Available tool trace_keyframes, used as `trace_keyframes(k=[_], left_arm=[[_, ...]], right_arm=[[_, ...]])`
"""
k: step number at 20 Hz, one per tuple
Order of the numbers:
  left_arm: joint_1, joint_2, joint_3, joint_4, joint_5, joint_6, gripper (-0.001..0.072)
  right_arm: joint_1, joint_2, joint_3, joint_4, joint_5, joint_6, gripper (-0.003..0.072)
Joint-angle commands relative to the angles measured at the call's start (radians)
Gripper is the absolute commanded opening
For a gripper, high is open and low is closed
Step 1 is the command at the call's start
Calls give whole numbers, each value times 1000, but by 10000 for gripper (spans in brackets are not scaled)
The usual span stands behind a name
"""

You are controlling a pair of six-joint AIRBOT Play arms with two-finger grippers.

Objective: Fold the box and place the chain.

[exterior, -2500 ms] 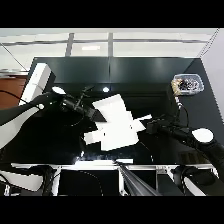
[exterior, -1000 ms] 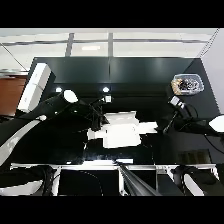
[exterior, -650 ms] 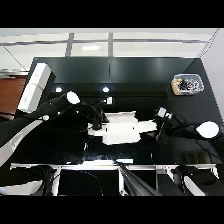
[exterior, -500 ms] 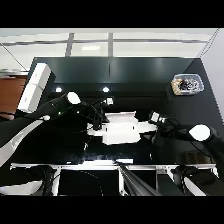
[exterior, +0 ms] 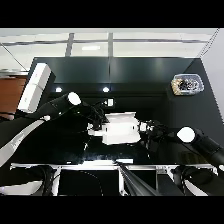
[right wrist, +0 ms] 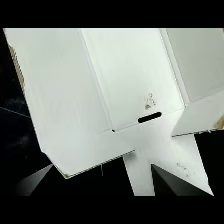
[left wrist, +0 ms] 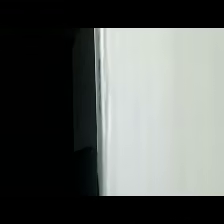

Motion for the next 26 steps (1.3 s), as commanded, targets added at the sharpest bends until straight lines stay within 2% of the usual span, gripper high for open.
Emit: trace_keyframes(k=[1,9,16,22,26], left_arm=[[0,0,-1,2,-2,0,27],[0,0,0,2,-1,-3,26],[0,2,1,2,-2,-3,26],[0,2,1,19,-28,45,26],[0,2,2,33,-27,45,26]], right_arm=[[11,-14,0,138,-32,-29,704],[10,-17,25,197,-36,-117,704],[8,-116,118,220,-60,-260,704],[-39,-134,152,222,-14,-261,704],[-122,-136,157,336,57,-349,704]])
